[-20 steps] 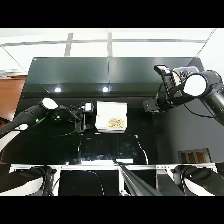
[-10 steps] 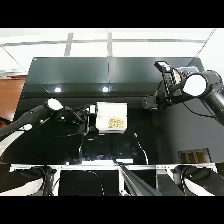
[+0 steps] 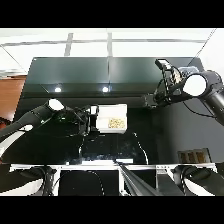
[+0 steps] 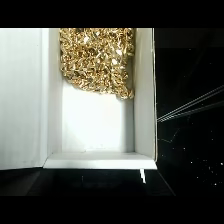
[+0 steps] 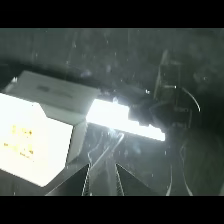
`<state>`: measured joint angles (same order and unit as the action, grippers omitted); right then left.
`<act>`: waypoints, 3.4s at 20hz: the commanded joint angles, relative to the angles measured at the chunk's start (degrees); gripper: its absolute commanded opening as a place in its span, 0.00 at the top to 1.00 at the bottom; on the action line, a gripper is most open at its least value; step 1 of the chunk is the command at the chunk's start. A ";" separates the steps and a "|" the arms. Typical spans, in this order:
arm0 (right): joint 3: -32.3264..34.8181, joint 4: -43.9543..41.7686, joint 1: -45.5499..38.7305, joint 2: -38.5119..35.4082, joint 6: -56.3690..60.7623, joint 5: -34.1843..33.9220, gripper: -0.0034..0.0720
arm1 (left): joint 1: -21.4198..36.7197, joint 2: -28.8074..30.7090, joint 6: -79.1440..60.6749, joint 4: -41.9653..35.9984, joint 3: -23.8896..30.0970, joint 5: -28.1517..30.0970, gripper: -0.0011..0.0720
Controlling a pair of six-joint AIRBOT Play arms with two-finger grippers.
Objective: Fold the box and place the chain.
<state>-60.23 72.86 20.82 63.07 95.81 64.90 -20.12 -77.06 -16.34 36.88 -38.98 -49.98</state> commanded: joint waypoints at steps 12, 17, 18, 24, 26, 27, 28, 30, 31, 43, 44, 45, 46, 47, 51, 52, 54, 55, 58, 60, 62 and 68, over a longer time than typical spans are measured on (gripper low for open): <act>3.26 -26.73 2.43 14.10 -42.07 -19.80 0.11 | 0.07 -0.02 0.04 0.11 -0.02 0.46 0.43; 0.72 -26.73 2.51 13.86 -62.84 -5.53 0.11 | 0.09 -0.02 0.04 0.11 -0.02 0.44 0.43; 0.13 -26.73 2.51 13.86 -65.33 -2.27 0.11 | 0.09 -0.02 0.04 0.11 -0.02 0.44 0.43; 0.59 -26.29 4.00 14.10 -75.10 3.17 0.11 | 0.09 -0.02 0.04 0.11 -0.02 0.42 0.43; 0.94 -26.29 5.05 14.62 -76.11 0.66 0.11 | 0.09 -0.02 0.04 0.13 -0.02 0.39 0.43; 1.16 -26.25 5.57 14.95 -76.87 -0.13 0.11 | 0.09 -0.02 0.04 0.11 -0.02 0.39 0.43; 1.27 -26.23 6.12 15.41 -77.44 -1.14 0.11 | 0.09 -0.02 0.04 0.13 -0.02 0.39 0.43; 1.27 -26.05 7.08 15.87 -77.90 -3.43 0.11 | 0.09 -0.02 0.04 0.13 -0.02 0.39 0.43; 1.27 -26.10 7.32 15.87 -77.90 -4.42 0.11 | 0.09 -0.02 0.07 0.11 -0.02 0.37 0.43; 1.33 -25.42 7.52 15.82 -77.77 -1.60 0.64 | 0.09 -0.02 0.04 0.13 -0.02 0.24 0.43; 1.33 -25.27 7.52 15.82 -77.77 -1.53 0.64 | 0.09 -0.02 0.04 0.13 -0.02 0.24 0.43; 1.33 -24.92 7.52 15.82 -77.59 -1.53 0.64 | 0.09 -0.02 0.07 0.13 -0.02 0.24 0.43; 1.33 -24.28 7.52 15.82 -77.18 -1.49 0.59 | 0.09 -0.02 0.04 0.13 -0.02 0.24 0.43; 1.33 -23.67 7.52 15.82 -77.02 -1.51 0.59 | 0.09 -0.02 0.04 0.13 -0.02 0.26 0.43; 1.33 -22.91 7.52 15.82 -76.30 -1.42 0.59 | 0.09 -0.02 0.04 0.13 -0.02 0.26 0.43; 1.33 -22.91 7.52 15.82 -76.30 -1.07 0.59 | 0.09 -0.02 0.04 0.13 -0.02 0.26 0.43; 1.33 -22.88 7.52 15.82 -76.30 -0.42 0.58 | 0.09 -0.02 0.07 0.13 -0.02 0.26 0.43; 1.33 -22.88 7.52 15.82 -76.30 -0.44 0.58 | 0.09 -0.02 0.04 0.13 -0.02 0.26 0.43; 1.33 -22.88 7.52 15.82 -76.30 -0.44 0.58 | 0.09 -0.02 0.04 0.13 -0.02 0.24 0.43; 1.33 -22.88 7.52 15.82 -76.30 -0.44 0.58 | 0.09 -0.02 0.04 0.13 -0.02 0.24 0.43; 1.33 -22.88 7.52 15.82 -76.30 -0.44 0.50 | 0.09 -0.02 0.04 0.13 -0.02 0.24 0.43; 1.33 -22.86 7.52 15.82 -76.06 -0.15 0.50 | 0.09 -0.02 0.04 0.13 -0.02 0.26 0.43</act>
<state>-58.87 50.24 28.32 78.87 19.55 64.77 -20.08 -77.06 -16.23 36.99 -38.98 -49.65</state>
